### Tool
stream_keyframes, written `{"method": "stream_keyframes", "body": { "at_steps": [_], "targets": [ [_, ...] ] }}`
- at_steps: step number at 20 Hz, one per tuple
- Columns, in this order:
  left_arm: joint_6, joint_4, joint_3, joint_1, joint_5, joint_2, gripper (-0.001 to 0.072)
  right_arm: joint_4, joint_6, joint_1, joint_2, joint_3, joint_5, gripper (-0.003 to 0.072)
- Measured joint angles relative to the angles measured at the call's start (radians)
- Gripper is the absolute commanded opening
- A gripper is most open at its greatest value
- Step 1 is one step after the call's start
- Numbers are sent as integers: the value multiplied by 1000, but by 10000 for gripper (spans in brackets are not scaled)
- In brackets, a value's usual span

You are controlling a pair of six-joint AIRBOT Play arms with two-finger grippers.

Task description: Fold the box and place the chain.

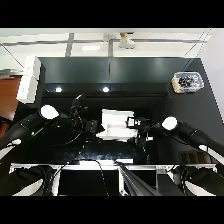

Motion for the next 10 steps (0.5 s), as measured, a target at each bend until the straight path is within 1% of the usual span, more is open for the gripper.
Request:
{"method": "stream_keyframes", "body": {
  "at_steps": [5, 8, 9, 10],
  "targets": [
    [-43, 2, 18, -28, 24, 0, 689, 0, 0, 0, 0, 0, 0, 333],
    [-71, 3, 24, -38, 24, 0, 662, 0, 0, 0, 0, 0, 0, 333],
    [-78, 3, 25, -40, 26, 0, 626, 0, 0, 0, 0, 0, 0, 333],
    [-82, 3, 25, -42, 27, 0, 626, 0, 0, 0, 0, 0, 0, 333]
  ]
}}
